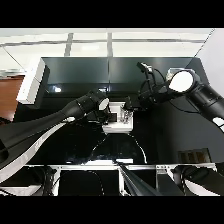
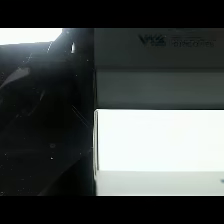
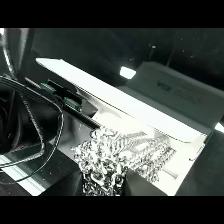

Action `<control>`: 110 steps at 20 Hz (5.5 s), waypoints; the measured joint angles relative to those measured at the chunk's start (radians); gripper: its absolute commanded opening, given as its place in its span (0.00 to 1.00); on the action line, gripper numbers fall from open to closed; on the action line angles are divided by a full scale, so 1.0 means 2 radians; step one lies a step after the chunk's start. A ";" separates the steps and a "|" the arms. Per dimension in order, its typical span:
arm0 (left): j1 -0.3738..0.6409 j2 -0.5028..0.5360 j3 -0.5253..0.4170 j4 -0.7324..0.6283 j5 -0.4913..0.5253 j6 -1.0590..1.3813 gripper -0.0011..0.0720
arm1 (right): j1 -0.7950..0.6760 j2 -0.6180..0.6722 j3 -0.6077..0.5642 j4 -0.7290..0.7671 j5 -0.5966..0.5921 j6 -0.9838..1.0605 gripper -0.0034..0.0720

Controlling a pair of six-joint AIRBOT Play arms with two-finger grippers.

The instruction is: Fold the box and place the chain.

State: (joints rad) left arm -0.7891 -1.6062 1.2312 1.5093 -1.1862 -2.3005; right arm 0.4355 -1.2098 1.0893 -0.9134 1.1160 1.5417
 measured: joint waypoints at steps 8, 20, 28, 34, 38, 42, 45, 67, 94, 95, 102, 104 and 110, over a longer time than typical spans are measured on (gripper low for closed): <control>0.000 0.000 0.000 -0.001 0.022 0.000 0.05 | -0.032 -0.006 0.000 -0.006 0.054 -0.011 0.51; 0.000 0.063 0.023 0.044 -0.038 0.076 0.82 | -0.123 0.099 0.000 -0.102 0.159 -0.029 0.51; 0.151 0.225 -0.137 0.113 -0.055 0.131 0.81 | -0.162 0.138 0.000 -0.121 0.182 -0.026 0.51; 0.222 0.252 -0.273 -0.160 0.079 0.519 0.81 | -0.167 0.141 0.000 -0.123 0.167 -0.021 0.51; 0.227 0.254 -0.294 -0.241 0.107 0.800 0.81 | -0.167 0.141 0.000 -0.124 0.161 -0.021 0.51; 0.225 0.246 -0.300 -0.282 0.130 1.035 1.00 | -0.167 0.141 0.000 -0.124 0.155 -0.019 0.51; 0.224 0.222 -0.299 -0.328 0.145 1.169 1.00 | -0.167 0.141 0.000 -0.125 0.145 -0.019 0.51; 0.218 0.101 -0.252 -0.488 0.144 1.316 0.99 | -0.167 0.141 0.000 -0.126 0.134 -0.016 0.51; 0.176 0.068 -0.211 -0.459 0.171 1.254 0.99 | -0.167 0.141 0.000 -0.126 0.124 -0.016 0.51; 0.176 0.068 -0.210 -0.459 0.171 1.260 0.99 | -0.167 0.141 0.000 -0.126 0.124 -0.016 0.51; 0.166 0.068 -0.208 -0.484 0.155 1.304 0.98 | -0.167 0.141 0.000 -0.126 0.121 -0.016 0.51; 0.163 0.068 -0.208 -0.483 0.149 1.307 0.97 | -0.167 0.140 0.000 -0.126 0.119 -0.016 0.51; 0.159 0.067 -0.208 -0.481 0.145 1.304 0.96 | -0.167 0.134 0.000 -0.124 0.093 -0.016 0.51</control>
State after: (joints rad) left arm -0.4721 -1.4715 0.8146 0.5468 -0.8963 0.3077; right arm 0.1013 -0.9424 1.0885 -1.1618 1.3014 1.5097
